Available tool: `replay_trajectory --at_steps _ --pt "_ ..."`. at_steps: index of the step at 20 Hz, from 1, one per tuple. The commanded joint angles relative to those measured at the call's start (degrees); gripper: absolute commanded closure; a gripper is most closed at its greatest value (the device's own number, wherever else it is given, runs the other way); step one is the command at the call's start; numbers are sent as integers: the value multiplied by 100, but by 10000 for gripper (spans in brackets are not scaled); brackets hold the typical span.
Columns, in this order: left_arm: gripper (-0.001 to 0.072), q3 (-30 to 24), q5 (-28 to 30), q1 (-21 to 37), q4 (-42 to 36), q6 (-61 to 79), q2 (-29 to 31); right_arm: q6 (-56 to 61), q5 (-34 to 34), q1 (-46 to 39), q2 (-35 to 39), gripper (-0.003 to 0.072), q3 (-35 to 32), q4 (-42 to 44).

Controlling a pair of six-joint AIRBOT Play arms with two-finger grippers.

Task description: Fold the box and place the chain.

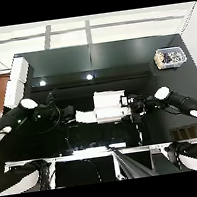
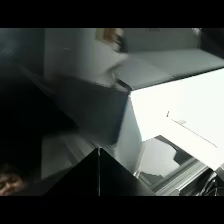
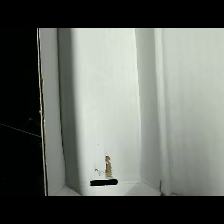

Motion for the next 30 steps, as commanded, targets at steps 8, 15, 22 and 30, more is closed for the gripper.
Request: replay_trajectory --at_steps 8,15,22,30 --pt "684 979 -544 -570 -326 817 -752 2 4 4 0 227 -4 4" --pt "106 1353 -1325 -389 -435 859 -752 2 4 4 0 227 -4 4" --pt "116 1475 -1141 -1029 -772 914 -754 2 4 4 0 227 -4 4" --pt "230 1869 -769 -1414 129 -83 -754 2 -2 4 0 227 -4 4"
